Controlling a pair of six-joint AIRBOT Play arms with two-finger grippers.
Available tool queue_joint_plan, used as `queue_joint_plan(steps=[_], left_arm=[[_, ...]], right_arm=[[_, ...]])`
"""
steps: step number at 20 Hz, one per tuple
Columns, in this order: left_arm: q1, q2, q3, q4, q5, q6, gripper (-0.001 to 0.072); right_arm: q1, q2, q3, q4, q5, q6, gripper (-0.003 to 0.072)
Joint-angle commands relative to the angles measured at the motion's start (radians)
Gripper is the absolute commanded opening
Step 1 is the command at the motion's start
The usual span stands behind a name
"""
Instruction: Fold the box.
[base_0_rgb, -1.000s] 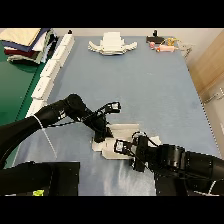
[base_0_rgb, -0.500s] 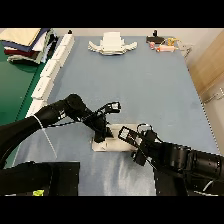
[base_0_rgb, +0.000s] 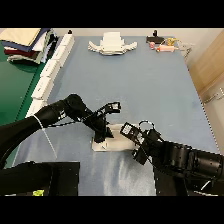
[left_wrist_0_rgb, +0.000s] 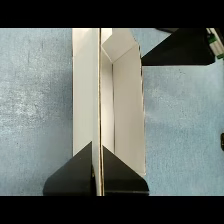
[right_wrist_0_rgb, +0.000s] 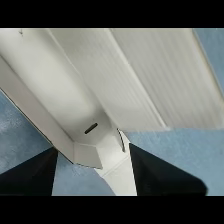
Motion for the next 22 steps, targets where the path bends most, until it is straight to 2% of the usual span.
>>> queue_joint_plan(steps=[1, 5, 7, 10, 12, 17, 22], left_arm=[[-0.001, -0.001, 0.0, 0.0, 0.0, 0.0, 0.0016], [-0.001, -0.001, 0.0, 0.0, 0.0, 0.0, 0.0016], [-0.001, -0.001, 0.0, 0.0, 0.0, 0.0, 0.0015], [-0.001, -0.001, 0.0, 0.0, 0.0, 0.0, 0.0016], [-0.001, -0.001, 0.0, 0.0, 0.0, 0.0, 0.0016], [-0.001, -0.001, 0.0, 0.0, 0.0, 0.0, 0.0016], [-0.001, -0.001, 0.0, 0.0, 0.0, 0.0, 0.0016]], right_arm=[[-0.012, 0.001, 0.0, -0.01, -0.011, -0.051, 0.072], [-0.131, 0.001, 0.0, 0.108, 0.03, -0.271, 0.072], [-0.232, 0.001, 0.0, 0.261, 0.074, -0.507, 0.072], [-0.398, 0.0, -0.01, 0.57, 0.126, -0.937, 0.072], [-0.51, -0.001, -0.025, 0.727, 0.121, -1.115, 0.072], [-0.657, -0.001, -0.1, 0.945, 0.132, -1.387, 0.072], [-0.661, -0.017, -0.128, 0.958, 0.169, -1.46, 0.072]])
